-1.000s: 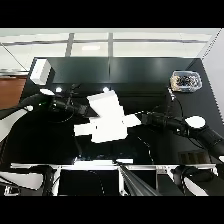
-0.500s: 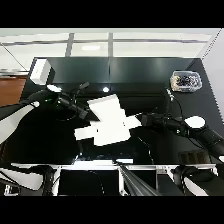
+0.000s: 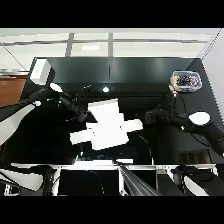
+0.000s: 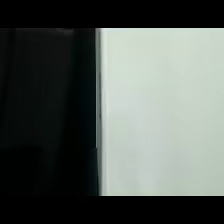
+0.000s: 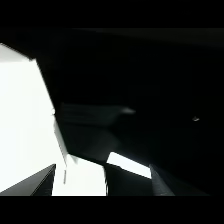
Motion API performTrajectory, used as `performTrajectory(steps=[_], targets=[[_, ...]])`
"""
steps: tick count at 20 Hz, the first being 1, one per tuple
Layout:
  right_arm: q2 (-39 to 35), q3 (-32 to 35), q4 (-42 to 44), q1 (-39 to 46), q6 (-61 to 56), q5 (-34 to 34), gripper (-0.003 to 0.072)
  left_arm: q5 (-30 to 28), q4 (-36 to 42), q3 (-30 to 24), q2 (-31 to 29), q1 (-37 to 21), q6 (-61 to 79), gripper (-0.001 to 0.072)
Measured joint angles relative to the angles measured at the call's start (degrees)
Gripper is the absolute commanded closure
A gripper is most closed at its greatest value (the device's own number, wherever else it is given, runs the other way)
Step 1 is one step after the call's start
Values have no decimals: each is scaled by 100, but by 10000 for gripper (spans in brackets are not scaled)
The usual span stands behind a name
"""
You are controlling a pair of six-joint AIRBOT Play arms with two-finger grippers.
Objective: Fold the box and place the chain.
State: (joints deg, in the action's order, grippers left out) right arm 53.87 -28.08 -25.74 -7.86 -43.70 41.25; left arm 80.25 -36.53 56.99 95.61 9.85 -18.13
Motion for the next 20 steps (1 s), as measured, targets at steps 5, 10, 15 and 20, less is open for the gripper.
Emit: performTrajectory(steps=[5, 10, 15, 20], targets=[[0, -892, -1172, 544, 234, 682, 38, -170, -142, -55, -527, 11, -229, 689], [2, -1331, -1779, 675, 883, 951, 38, -868, -153, -573, -1388, 103, -125, 688], [2, -1416, -1976, 697, 1222, 1008, 38, -1591, -107, -909, -2009, 420, 498, 684], [0, -1434, -2009, 704, 1309, 1027, 38, -2013, -363, -1012, -2011, 702, 1038, 686]])
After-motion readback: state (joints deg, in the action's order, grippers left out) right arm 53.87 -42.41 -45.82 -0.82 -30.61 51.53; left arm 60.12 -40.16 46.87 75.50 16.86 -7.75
